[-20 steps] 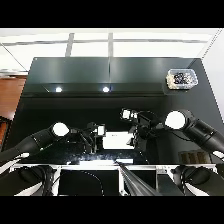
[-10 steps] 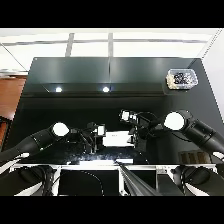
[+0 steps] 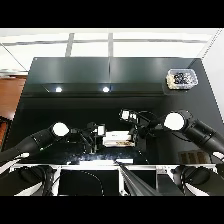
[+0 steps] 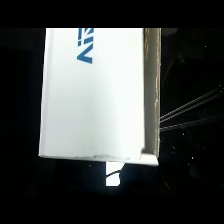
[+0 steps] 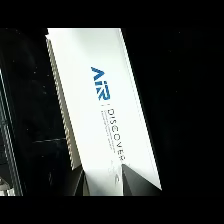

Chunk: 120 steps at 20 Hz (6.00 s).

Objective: Fold the box and place the chain.

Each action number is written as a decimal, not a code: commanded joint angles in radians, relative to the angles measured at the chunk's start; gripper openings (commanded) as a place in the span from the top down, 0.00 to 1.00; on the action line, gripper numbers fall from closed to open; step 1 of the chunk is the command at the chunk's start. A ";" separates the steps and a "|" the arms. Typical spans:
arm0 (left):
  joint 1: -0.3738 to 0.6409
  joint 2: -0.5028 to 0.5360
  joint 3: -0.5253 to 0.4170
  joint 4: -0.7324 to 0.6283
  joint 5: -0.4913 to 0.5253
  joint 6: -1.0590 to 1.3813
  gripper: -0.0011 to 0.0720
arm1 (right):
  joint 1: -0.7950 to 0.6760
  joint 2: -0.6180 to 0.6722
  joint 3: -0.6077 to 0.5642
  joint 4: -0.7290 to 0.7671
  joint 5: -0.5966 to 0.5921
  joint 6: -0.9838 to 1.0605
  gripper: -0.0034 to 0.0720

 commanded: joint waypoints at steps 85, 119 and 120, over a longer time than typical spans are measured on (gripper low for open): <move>0.000 -0.001 0.001 0.000 -0.001 0.000 0.51 | -0.103 -0.154 -0.127 0.424 0.010 0.500 0.90; 0.086 0.325 0.004 0.338 -0.146 -0.462 0.02 | -0.599 0.102 0.046 0.380 0.262 0.450 0.90; 0.087 0.331 0.016 0.339 -0.140 -0.519 0.02 | -0.599 0.102 0.046 0.378 0.255 0.447 0.90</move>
